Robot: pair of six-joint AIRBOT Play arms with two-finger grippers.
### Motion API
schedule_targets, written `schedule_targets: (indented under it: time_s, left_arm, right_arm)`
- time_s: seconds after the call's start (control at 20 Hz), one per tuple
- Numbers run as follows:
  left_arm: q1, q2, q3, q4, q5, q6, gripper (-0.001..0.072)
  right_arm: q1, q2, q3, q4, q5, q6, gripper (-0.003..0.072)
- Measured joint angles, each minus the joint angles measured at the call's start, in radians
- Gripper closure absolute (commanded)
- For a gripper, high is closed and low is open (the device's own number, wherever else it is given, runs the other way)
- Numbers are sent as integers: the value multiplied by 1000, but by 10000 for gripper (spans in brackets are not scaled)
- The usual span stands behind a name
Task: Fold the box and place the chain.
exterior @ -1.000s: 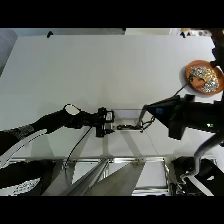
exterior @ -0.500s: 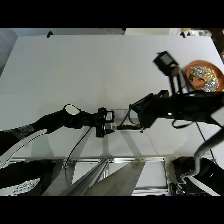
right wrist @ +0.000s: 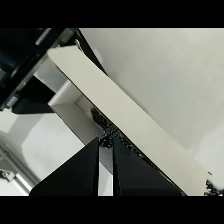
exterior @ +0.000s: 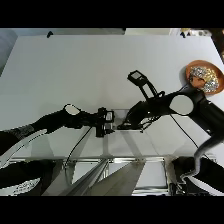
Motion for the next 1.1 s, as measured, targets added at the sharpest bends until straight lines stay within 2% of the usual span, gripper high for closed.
schedule_targets:
  time_s: [0.45, 0.6, 0.65, 0.75, 0.85, 1.0, 1.1]
  left_arm:
    - [0, 0, 0, 0, 0, 0, 499]
    - [0, 0, 0, 0, 0, 0, 499]
    - [0, 0, 0, 0, 0, 0, 499]
    - [0, 0, 0, 0, 0, 0, 499]
    - [0, 0, 0, 0, 0, 0, 499]
    - [0, 0, 0, 0, 0, 0, 499]
    - [0, 0, 0, 0, 0, 0, 499]
  right_arm:
    - [3, -75, -49, 21, -7, -2, 657]
    - [18, -82, -51, 40, -5, -3, 624]
    - [24, -83, -51, 48, -4, -3, 589]
    - [31, -82, -50, 62, 8, -3, 313]
    - [34, -72, -41, 64, 32, -3, 310]
    - [35, -34, -13, 26, 81, -3, 420]
    - [23, 10, 8, -26, 127, 3, 420]
